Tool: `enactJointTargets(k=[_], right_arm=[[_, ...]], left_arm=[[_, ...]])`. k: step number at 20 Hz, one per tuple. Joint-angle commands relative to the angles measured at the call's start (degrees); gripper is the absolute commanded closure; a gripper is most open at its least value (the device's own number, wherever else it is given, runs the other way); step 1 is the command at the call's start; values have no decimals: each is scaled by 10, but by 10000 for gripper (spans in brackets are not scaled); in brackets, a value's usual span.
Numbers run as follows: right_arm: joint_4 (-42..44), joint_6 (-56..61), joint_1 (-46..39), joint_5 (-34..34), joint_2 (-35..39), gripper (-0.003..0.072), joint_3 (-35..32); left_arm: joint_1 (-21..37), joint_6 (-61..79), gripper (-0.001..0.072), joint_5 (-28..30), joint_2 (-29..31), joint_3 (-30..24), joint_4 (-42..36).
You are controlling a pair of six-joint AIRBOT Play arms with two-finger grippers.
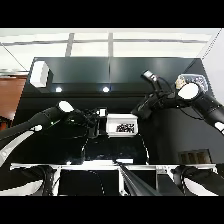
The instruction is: Fold the box and place the chain.
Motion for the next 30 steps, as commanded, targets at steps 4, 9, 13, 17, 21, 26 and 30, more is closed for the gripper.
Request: enactJointTargets(k=[4,9,13,17,21,26,30], right_arm=[[-16,-193,49,48,2,9,-24],[-17,-205,70,47,2,9,-25],[-27,-204,70,45,1,9,-30],[-26,-204,70,34,1,231,-32],[-26,-203,70,36,1,393,-32],[-26,-202,70,34,1,393,-40],[-26,-202,70,28,1,393,-46]], left_arm=[[0,0,338,1,0,0,0],[0,0,338,0,0,0,0],[0,0,338,0,0,0,0],[0,0,338,0,0,0,0],[0,0,338,0,0,0,0],[0,0,338,0,0,0,0],[0,0,338,0,0,0,0]])
